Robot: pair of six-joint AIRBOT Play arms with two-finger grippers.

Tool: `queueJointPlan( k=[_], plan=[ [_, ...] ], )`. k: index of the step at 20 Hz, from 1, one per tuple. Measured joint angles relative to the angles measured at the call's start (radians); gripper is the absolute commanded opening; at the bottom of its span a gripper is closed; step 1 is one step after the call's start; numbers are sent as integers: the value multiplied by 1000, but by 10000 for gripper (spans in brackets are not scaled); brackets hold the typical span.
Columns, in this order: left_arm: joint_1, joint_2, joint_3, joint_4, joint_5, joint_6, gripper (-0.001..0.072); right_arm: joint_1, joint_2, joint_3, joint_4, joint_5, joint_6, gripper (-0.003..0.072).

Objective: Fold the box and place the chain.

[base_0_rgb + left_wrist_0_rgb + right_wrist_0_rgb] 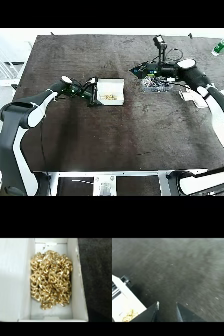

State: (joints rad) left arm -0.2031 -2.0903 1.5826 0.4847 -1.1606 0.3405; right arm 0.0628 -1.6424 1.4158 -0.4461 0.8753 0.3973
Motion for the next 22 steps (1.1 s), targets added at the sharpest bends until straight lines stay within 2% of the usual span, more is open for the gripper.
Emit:
queueJointPlan(
  k=[3,7,10,11,16,22],
  plan=[
    [0,0,0,0,0,0,531,10,-104,100,-15,57,-36,267],
    [0,0,0,0,0,0,531,48,-163,160,-87,121,-53,280],
    [0,0,0,0,-1,0,531,76,-176,176,-137,196,-60,305],
    [0,0,0,0,-1,0,531,84,-178,179,-150,218,-60,347],
    [0,0,0,0,-1,0,531,130,-181,199,-189,297,-61,351],
    [0,0,0,0,-1,0,531,194,-182,208,-282,325,-63,365]
  ],
)
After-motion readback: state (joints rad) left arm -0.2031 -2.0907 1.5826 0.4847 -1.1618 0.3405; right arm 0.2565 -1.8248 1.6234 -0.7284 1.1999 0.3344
